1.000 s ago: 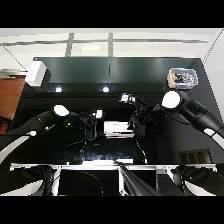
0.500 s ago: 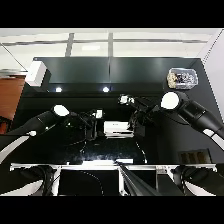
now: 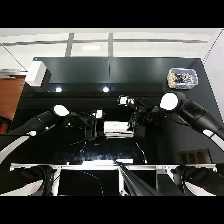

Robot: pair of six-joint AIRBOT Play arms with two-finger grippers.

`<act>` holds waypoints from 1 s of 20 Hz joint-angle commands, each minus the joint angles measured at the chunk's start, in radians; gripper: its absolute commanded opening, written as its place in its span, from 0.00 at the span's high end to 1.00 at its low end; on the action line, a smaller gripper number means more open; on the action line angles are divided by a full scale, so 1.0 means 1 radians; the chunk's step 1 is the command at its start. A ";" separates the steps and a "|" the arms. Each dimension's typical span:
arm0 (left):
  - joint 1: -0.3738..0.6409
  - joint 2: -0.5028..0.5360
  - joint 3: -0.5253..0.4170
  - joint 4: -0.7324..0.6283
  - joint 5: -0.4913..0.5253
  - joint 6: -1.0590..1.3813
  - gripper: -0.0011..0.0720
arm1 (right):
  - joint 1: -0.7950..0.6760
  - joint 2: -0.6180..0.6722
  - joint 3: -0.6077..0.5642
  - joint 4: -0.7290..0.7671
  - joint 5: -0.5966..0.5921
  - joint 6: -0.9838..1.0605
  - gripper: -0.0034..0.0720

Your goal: Fold the box and place the chain.

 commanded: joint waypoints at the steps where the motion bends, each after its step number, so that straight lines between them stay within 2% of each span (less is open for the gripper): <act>1: 0.000 0.000 0.000 0.000 0.000 0.000 0.32 | 0.001 -0.001 0.000 0.000 0.016 0.000 0.61; 13: 0.000 0.000 0.000 0.000 0.000 0.000 0.32 | 0.001 -0.002 -0.002 0.000 0.025 0.000 0.61; 20: 0.000 0.000 0.000 0.000 0.000 0.000 0.32 | 0.001 -0.003 -0.060 0.006 -0.006 0.001 0.61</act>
